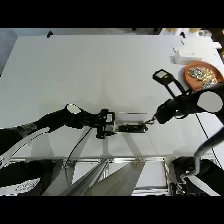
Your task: Fold the box and place the chain.
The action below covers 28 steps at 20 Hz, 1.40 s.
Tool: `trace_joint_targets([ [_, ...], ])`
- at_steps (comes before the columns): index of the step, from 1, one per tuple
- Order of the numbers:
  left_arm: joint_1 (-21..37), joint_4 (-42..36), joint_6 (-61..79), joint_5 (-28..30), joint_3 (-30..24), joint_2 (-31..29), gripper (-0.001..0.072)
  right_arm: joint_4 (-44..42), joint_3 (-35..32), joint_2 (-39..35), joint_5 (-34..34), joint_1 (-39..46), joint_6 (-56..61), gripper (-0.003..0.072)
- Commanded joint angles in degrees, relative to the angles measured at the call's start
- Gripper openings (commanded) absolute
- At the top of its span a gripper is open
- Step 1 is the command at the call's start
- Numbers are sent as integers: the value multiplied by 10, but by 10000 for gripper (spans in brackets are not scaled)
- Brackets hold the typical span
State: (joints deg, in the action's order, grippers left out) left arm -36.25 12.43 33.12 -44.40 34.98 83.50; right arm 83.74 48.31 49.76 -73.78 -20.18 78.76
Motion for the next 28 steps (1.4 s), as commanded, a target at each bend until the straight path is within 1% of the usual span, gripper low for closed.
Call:
trace_joint_targets([
  [1, 0, 0, 0, 0, 0, 0, 208, 15, -52, -2, 29, 84, 7, 261],
  [2, 0, 0, 0, 0, 0, 0, 208, -5, -75, 5, 48, 93, -4, 286],
  [5, 0, 0, 0, 0, 0, 0, 208, -64, -125, 43, 116, 88, -21, 288],
  [11, 0, 0, 0, 0, 0, 0, 208, -52, -129, 151, 180, 45, -21, 287],
  [14, 0, 0, 0, 0, 0, 0, 208, -45, -129, 177, 188, 45, -10, 286],
  [18, 0, 0, 0, 0, 0, 0, 208, -48, -129, 189, 190, 45, -10, 238],
  [20, 0, 0, 0, 0, 0, 0, 208, -50, -129, 189, 190, 45, -10, 187],
  [23, 0, 0, 0, 0, 0, 0, 208, -52, -129, 192, 195, 45, -11, 170],
  [24, 0, 0, 0, 0, 0, 0, 208, -54, -129, 195, 194, 45, -12, 139],
  [26, 0, 0, 0, 0, 0, 0, 208, -63, -129, 196, 189, 45, -13, 49],
  [28, 0, 0, 0, 0, 0, 0, 208, -61, -126, 192, 180, 45, -15, 14],
])
